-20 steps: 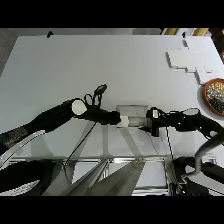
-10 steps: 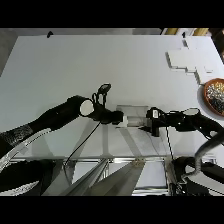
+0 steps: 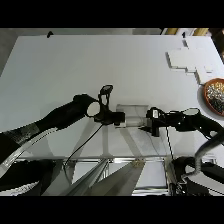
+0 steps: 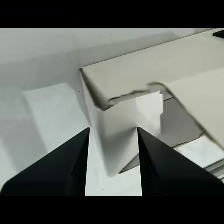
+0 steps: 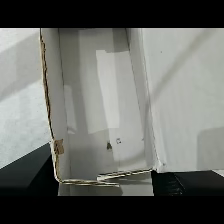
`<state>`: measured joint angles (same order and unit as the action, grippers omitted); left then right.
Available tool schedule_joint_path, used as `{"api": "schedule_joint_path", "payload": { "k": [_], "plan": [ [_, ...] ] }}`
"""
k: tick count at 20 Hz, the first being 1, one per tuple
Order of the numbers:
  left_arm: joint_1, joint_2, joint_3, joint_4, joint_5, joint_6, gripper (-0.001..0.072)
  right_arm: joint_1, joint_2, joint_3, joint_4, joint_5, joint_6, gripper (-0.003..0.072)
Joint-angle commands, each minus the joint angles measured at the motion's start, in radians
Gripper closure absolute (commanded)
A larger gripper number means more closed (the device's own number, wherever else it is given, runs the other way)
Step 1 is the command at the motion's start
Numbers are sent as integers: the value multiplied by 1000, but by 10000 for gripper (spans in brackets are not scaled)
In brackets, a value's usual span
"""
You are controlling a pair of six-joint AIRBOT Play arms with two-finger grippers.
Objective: Fold the box and place the chain.
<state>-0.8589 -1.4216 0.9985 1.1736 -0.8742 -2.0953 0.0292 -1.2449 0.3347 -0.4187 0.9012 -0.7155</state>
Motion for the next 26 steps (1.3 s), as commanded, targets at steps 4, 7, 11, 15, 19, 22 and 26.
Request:
{"api": "schedule_joint_path", "payload": {
  "k": [4,7,11,15,19,22,26],
  "plan": [
    [-32,-45,129,203,-195,-204,378,0,0,0,0,0,0,273],
    [-46,-103,190,241,-317,-259,378,0,0,0,0,0,0,273],
    [-73,-198,299,238,-334,-287,378,0,0,0,0,0,0,273],
    [-83,-221,322,281,-320,-351,378,0,0,0,0,0,0,273],
    [-88,-256,322,276,-319,-367,378,0,0,0,0,0,0,273],
    [-97,-279,322,278,-319,-368,382,0,0,0,0,0,0,273],
    [-105,-296,322,278,-319,-377,471,0,0,0,0,0,0,273]
  ]
}}
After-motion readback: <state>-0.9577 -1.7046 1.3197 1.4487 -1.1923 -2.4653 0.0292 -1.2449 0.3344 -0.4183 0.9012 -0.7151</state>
